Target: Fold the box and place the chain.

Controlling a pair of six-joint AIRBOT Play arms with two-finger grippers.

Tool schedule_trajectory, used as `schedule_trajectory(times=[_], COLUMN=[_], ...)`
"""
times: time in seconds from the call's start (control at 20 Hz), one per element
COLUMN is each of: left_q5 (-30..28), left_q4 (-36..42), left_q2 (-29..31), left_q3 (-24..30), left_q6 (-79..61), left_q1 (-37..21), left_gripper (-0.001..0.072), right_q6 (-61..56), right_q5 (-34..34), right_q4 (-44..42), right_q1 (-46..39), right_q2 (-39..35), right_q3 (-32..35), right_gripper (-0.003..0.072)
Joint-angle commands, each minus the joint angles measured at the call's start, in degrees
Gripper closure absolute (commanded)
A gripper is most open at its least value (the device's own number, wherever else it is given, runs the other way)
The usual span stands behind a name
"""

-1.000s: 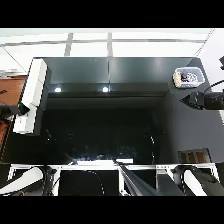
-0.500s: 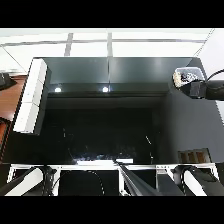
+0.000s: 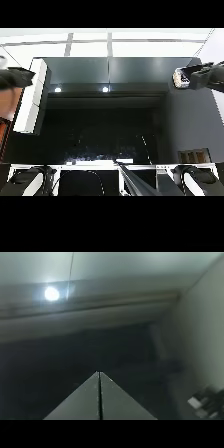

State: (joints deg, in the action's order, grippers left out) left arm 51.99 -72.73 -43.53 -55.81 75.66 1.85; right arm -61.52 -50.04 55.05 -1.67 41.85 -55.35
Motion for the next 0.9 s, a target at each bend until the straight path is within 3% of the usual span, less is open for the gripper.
schedule_trajectory(times=[0.0,0.1,0.4,0.85], left_q5=[-8.0,-7.98,-8.33,-8.11], left_q4=[-22.84,-23.67,-22.8,-22.38], left_q2=[2.43,2.47,5.01,5.01], left_q3=[7.67,10.56,17.16,17.51], left_q6=[11.43,15.69,20.37,20.37], left_q1=[13.25,13.05,11.56,11.52], left_gripper=[0.0682,0.068,0.068,0.068], right_q6=[-0.37,-0.24,-0.26,-0.26], right_q5=[16.46,18.08,15.15,15.15], right_q4=[6.56,6.6,6.54,6.54], right_q1=[2.29,1.07,0.55,0.52], right_q2=[-0.52,-0.52,-0.52,-0.52], right_q3=[10.99,14.58,14.67,14.67], right_gripper=[0.067,0.0669,0.0668,0.0668])
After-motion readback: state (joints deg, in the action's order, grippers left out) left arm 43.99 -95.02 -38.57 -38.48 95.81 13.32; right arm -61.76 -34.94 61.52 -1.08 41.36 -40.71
